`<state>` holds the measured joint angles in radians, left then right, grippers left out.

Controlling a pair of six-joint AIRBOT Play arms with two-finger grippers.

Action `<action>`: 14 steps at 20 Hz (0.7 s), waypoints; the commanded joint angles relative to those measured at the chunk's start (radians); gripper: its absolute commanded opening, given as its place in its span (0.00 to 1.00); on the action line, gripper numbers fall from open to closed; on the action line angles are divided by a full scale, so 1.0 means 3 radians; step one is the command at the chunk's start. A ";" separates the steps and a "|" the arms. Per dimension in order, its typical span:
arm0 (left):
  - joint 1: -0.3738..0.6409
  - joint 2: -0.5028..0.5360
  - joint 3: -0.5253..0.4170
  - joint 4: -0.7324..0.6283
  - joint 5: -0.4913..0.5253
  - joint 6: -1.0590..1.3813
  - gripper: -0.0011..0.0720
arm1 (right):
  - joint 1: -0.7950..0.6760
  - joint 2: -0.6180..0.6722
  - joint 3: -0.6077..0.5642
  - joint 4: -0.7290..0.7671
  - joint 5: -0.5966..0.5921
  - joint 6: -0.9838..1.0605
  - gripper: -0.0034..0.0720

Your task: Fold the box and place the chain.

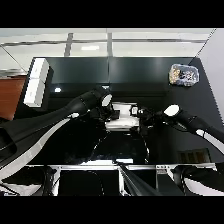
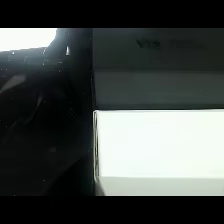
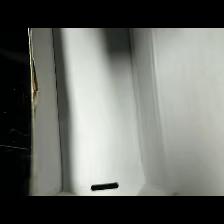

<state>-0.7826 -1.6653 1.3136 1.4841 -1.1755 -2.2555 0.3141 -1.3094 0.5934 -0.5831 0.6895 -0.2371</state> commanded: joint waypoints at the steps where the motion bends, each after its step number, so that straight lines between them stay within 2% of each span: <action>1: 0.0005 0.0000 0.0003 -0.0001 -0.0010 0.0000 0.04 | -0.0010 0.0020 0.0004 -0.0032 -0.0020 0.0098 0.99; 5: 0.0005 0.0000 0.0003 0.0025 -0.0013 0.0003 0.04 | -0.0065 0.0292 0.0005 -0.0547 0.0212 0.0292 0.99; 11: -0.0001 0.0001 0.0003 0.0076 -0.0051 0.0003 0.04 | -0.0150 0.0470 0.0006 -0.0554 0.0228 0.0263 0.98; 13: -0.0001 0.0001 0.0003 0.0076 -0.0048 0.0003 0.04 | -0.0150 0.0470 0.0006 -0.0464 0.0243 0.0238 0.63; 14: -0.0001 0.0001 0.0003 0.0076 -0.0046 0.0003 0.04 | -0.0150 0.0470 0.0006 -0.0417 0.0262 0.0239 0.58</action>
<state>-0.7826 -1.6653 1.3136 1.5036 -1.1892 -2.2547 0.2714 -1.1748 0.5941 -0.7326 0.7574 -0.1596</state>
